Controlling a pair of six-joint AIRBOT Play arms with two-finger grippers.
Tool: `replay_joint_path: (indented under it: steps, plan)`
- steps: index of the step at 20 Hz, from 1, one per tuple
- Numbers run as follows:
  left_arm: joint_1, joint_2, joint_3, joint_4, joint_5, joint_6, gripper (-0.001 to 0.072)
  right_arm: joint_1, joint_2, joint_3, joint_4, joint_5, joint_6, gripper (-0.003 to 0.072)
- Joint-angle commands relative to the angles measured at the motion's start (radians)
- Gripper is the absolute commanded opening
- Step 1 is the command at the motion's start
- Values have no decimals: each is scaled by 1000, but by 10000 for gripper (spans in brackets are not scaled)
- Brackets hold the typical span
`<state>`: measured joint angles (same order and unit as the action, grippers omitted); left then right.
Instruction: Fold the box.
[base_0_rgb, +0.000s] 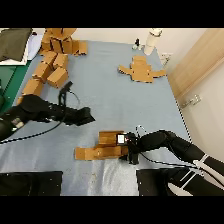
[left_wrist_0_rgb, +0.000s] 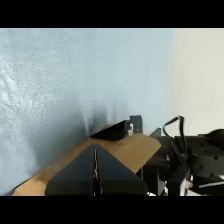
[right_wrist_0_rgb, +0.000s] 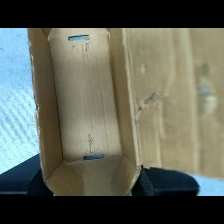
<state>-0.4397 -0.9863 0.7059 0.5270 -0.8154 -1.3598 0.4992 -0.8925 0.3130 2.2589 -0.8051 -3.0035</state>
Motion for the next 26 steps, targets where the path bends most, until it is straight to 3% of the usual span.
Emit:
replay_joint_path:
  steps: [1, 5, 7, 9, 10, 11, 12, 16, 26]
  plan:
    - [134, 114, -16, 37, -167, 45, 10, 1, 0, 0, 0, 1, 0, 598]
    - [164, 272, -111, 221, -320, 179, 10, 1, 0, 0, 0, 1, 0, 598]
    - [145, 373, -168, 220, -407, 354, 10, 1, 0, 0, 0, 1, 0, 599]
    - [85, 461, -215, 218, -418, 538, 15, 1, 0, 0, 0, 0, 0, 598]
    - [50, 486, -237, 220, -385, 593, 166, 1, 0, 0, 0, 1, 0, 599]
    - [12, 495, -261, 222, -319, 616, 585, 1, 0, 0, 0, 1, 0, 599]
    - [-23, 492, -283, 231, -254, 624, 708, 1, 0, 0, 0, 1, 0, 598]
    - [-184, 417, -317, 315, -109, 797, 710, 1, 0, 0, 0, 1, 0, 598]
    - [-465, 65, -280, 276, 247, 919, 711, 1, 0, 0, 0, 1, 0, 598]
